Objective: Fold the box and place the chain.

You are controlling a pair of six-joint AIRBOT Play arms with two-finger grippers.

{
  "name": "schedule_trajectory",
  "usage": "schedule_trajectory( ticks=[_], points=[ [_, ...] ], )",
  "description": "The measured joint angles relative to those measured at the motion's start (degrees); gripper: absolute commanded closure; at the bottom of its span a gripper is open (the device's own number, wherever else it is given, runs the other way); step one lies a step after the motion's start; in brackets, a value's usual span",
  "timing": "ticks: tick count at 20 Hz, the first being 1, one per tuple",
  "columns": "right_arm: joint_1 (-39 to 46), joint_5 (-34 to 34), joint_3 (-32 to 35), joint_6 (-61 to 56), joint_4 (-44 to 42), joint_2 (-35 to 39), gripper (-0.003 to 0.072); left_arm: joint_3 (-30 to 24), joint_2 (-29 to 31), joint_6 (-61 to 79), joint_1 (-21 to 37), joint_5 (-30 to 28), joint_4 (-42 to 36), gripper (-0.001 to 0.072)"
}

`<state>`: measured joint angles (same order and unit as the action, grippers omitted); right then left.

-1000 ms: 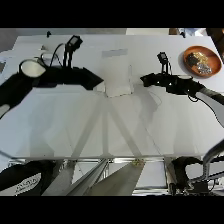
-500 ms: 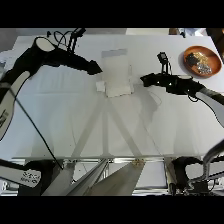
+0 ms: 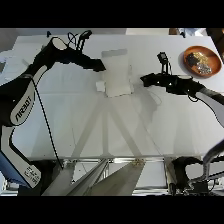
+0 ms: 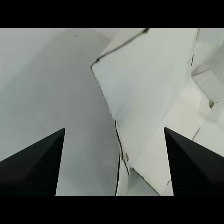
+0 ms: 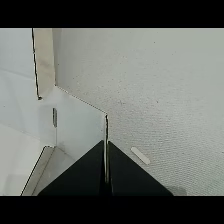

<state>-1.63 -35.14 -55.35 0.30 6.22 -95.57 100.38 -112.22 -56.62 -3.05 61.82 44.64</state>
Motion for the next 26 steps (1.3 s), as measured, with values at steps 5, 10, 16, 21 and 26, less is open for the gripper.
schedule_trajectory(
  ticks=[5, 10, 16, 21, 26],
  points=[
    [0.0, 0.0, 0.0, 0.0, 0.0, 0.0, 0.0667, 0.7, -1.75, 1.66, -1.77, -1.03, -2.64, 0.0042],
    [0.0, 0.02, 0.0, 0.0, 0.02, -0.02, 0.0667, 0.81, -2.23, 5.38, -4.13, -1.88, -3.91, 0.0094],
    [0.0, 0.0, 0.0, 0.0, 0.0, 0.0, 0.0667, 0.83, -2.27, 9.86, -5.14, 1.75, -1.75, 0.0366],
    [0.0, -0.02, 0.0, 0.0, 0.04, -0.02, 0.0667, 0.83, -2.19, 13.22, -5.46, 3.89, -0.46, 0.0467],
    [0.0, 0.04, 0.0, 0.04, -0.02, 0.0, 0.0667, 0.85, -2.14, 15.89, -6.56, 4.66, 1.62, 0.0697]
  ],
)
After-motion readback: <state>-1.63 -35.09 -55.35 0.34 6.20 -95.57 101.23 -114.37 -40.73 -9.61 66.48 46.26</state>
